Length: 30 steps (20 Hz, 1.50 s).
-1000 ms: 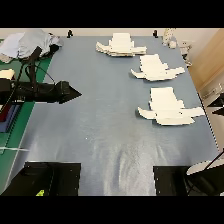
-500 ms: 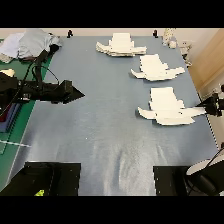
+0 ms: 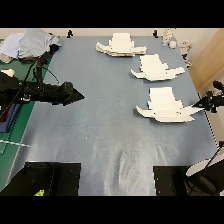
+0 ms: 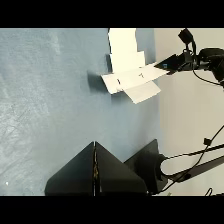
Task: Fold the box.
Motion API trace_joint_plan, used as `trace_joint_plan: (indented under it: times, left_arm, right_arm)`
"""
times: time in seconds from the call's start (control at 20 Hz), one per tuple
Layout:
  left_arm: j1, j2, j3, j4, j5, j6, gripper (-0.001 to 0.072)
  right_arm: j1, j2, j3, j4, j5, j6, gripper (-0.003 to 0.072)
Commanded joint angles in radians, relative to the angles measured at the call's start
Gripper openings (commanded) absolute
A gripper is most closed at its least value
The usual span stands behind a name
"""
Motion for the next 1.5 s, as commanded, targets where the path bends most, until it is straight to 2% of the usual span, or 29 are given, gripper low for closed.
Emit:
trace_joint_plan:
  times: [0.0,0.1,0.25,0.55,0.65,0.8,0.95,1.1,1.25,1.3,1.35,1.4,1.45]
  left_arm:
    - [0.000,-0.001,0.000,0.000,0.023,0.004,0.0013]
    - [0.000,-0.001,0.000,0.001,0.037,0.019,0.0013]
    - [0.000,0.000,0.000,0.013,0.023,0.031,0.0013]
    - [0.000,0.000,-0.011,0.061,-0.079,0.080,0.0013]
    - [0.000,0.005,-0.039,0.060,-0.117,0.106,0.0013]
    - [0.000,0.019,-0.116,0.061,-0.128,0.147,0.0012]
    - [0.000,0.018,-0.193,0.061,-0.095,0.175,0.0013]
    - [0.000,0.016,-0.242,0.061,-0.039,0.222,0.0014]
    - [0.000,0.015,-0.251,0.060,0.010,0.222,0.0015]
    - [0.000,0.015,-0.251,0.061,0.026,0.222,0.0152]
    - [0.000,0.010,-0.251,0.059,0.034,0.221,0.0438]
    - [0.000,0.000,-0.251,0.059,0.034,0.222,0.0439]
    - [0.000,-0.016,-0.251,0.060,0.033,0.222,0.0363]
  right_arm:
    - [0.049,0.043,-0.017,0.099,0.007,-0.009,0.0003]
    - [0.103,0.113,-0.084,0.170,0.064,-0.010,0.0001]
    - [0.203,0.273,-0.257,0.172,0.234,0.034,0.0001]
    - [0.436,0.658,-0.731,0.169,0.475,0.157,0.0001]
    - [0.519,0.792,-0.888,0.169,0.549,0.218,0.0001]
    - [0.634,0.949,-1.060,0.168,0.639,0.303,0.0001]
    - [0.732,1.030,-1.141,0.148,0.708,0.339,0.0001]
    - [0.826,1.039,-1.158,0.078,0.755,0.328,0.0003]
    - [0.919,1.056,-1.158,0.072,0.814,0.258,0.0002]
    - [0.948,1.069,-1.158,0.071,0.829,0.248,0.0002]
    - [0.977,1.089,-1.160,0.070,0.846,0.246,0.0002]
    - [0.997,1.114,-1.166,0.073,0.862,0.248,0.0002]
    - [1.018,1.148,-1.178,0.073,0.878,0.248,0.0002]
